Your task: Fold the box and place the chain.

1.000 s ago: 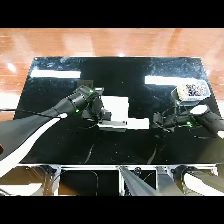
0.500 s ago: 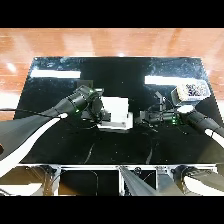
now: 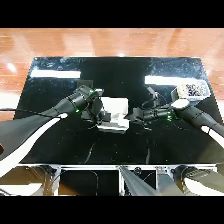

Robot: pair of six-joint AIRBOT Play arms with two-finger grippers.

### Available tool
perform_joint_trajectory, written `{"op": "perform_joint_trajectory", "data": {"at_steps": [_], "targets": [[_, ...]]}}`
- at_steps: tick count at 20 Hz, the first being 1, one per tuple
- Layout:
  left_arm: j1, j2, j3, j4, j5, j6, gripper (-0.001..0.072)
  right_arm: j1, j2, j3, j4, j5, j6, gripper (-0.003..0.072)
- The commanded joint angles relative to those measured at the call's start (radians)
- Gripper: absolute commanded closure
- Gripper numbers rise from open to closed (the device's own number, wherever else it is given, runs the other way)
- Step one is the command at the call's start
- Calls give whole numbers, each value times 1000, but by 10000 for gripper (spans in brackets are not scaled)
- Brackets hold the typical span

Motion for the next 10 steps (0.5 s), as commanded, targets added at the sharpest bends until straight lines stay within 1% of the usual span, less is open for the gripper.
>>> {"op": "perform_joint_trajectory", "data": {"at_steps": [1,3,6,8,10], "targets": [[0,0,0,-3,5,0,689,89,0,50,-172,-69,189,130],[0,0,0,-3,6,0,688,156,0,100,-288,-108,305,130],[0,0,0,-3,10,0,688,265,-2,179,-586,-154,596,131],[0,0,0,-4,8,0,688,331,-6,218,-773,-143,788,133],[0,0,0,-5,8,0,689,373,-26,256,-876,-108,912,144]]}}
